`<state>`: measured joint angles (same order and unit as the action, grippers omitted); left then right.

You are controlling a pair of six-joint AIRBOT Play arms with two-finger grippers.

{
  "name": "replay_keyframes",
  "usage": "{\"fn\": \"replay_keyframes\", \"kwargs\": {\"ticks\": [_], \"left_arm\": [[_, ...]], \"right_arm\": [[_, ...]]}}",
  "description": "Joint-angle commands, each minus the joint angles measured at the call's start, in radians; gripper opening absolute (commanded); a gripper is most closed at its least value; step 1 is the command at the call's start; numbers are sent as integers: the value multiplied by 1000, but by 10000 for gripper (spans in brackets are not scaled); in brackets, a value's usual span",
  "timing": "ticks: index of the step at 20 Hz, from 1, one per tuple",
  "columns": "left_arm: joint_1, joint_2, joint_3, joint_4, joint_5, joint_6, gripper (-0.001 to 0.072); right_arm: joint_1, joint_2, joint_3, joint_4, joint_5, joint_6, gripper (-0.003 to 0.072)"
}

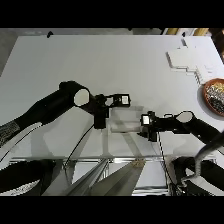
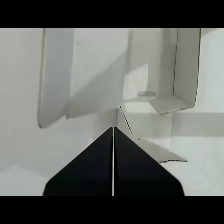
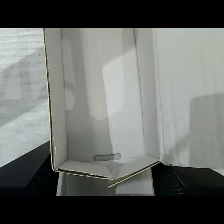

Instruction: Fold the box and place the chain.

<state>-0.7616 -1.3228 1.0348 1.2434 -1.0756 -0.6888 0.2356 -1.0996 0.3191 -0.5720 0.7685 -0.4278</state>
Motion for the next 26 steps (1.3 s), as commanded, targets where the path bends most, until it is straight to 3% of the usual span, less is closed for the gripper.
{"fn": "replay_keyframes", "kwargs": {"ticks": [1, 12, 13, 15, 16, 19, 26], "left_arm": [[2, 8, -77, 14, 30, 11, 3], [6, 9, -209, 6, 41, 198, 9], [9, 8, -210, 4, 59, 229, 17], [9, 8, -211, -26, 125, 294, 171], [9, 8, -211, -47, 163, 313, 205], [9, 4, -211, -80, 234, 326, 209], [-14, -34, -212, -146, 215, 326, 207]], "right_arm": [[-1, 0, 0, 1, 0, 0, 362], [-1, 0, 0, 1, 0, 0, 362], [-1, 0, 0, 1, 0, 0, 362], [-1, 0, 0, 0, 0, 0, 362], [-1, 0, 0, 1, 0, 0, 362], [-1, 0, 0, 1, 0, 0, 362], [-1, 0, 0, 1, 0, 0, 362]]}}
